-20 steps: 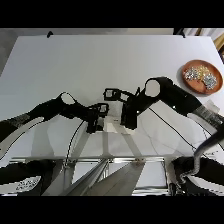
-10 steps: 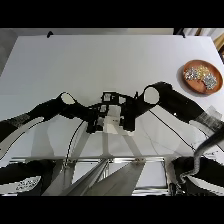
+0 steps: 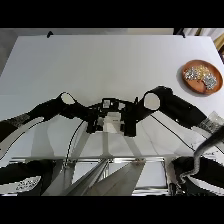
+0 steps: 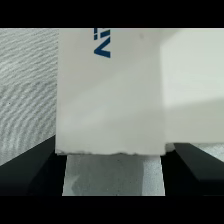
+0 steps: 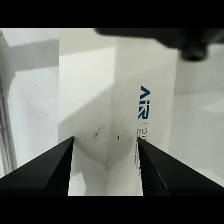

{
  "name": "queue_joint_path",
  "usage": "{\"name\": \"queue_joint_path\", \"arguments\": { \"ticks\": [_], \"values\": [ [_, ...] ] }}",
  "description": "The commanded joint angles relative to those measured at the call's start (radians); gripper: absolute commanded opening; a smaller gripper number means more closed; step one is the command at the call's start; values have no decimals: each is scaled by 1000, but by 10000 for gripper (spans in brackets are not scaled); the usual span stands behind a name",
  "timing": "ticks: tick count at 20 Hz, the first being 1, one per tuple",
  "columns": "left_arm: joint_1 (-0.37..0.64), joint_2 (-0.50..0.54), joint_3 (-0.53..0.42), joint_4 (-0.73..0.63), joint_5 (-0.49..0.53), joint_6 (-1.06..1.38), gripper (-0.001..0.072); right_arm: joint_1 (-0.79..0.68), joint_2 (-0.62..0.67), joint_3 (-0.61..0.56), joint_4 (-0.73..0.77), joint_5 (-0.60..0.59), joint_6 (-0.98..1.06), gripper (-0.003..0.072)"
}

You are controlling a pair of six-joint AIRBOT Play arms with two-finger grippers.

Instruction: Fold the box and place the chain.

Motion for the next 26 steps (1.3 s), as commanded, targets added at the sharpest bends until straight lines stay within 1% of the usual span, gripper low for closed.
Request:
{"name": "queue_joint_path", "arguments": {
  "ticks": [1,6,7,10,11,12,17,21,26],
  "values": [
    [1,0,0,0,0,-1,212,5,2,-12,-11,-25,0,434],
    [1,0,0,0,0,-1,212,5,2,-12,-101,-68,53,432],
    [1,0,0,0,0,-1,212,5,2,-12,-104,-70,53,408],
    [1,0,0,0,0,-1,212,6,2,-13,-104,-76,53,395],
    [1,0,0,0,0,-1,212,6,3,-12,-104,-78,53,352],
    [1,0,0,0,0,-1,212,6,6,-12,-104,-78,53,339],
    [1,0,0,0,0,-1,212,16,27,-13,-87,-70,53,343],
    [1,0,0,0,0,-1,212,47,27,-13,-83,-85,53,343],
    [1,0,0,0,0,-1,212,51,27,-13,-82,-71,53,344]
  ]
}}
